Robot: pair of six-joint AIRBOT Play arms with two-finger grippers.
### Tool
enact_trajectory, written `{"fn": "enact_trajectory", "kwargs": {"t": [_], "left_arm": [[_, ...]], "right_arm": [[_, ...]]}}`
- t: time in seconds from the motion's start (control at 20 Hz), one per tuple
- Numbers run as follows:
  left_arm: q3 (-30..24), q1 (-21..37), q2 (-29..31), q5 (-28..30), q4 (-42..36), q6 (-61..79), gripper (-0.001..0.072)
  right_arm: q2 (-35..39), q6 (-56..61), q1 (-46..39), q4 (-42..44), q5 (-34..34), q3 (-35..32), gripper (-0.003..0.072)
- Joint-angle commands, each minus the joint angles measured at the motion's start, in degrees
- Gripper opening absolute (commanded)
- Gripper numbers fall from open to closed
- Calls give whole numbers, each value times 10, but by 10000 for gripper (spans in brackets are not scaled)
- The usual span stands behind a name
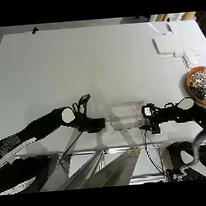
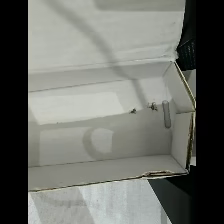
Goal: Fold the box and place the chain.
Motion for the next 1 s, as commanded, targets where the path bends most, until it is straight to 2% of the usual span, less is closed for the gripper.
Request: {"fn": "enact_trajectory", "kwargs": {"t": [0.0,0.3,0.4,0.75,0.85,0.95], "left_arm": [[31,-22,-5,16,-19,-6,1],[81,-39,-5,16,-19,-9,20],[85,-39,-1,14,-15,-11,43],[85,-33,19,-2,18,-31,43],[85,-35,20,-9,19,-34,72],[85,-35,20,-23,30,-35,168]], "right_arm": [[0,0,0,0,0,0,416],[0,0,0,0,1,0,416],[0,0,0,0,0,0,416],[0,0,0,0,0,0,416],[0,0,0,0,0,0,416],[0,0,0,0,0,0,416]]}}
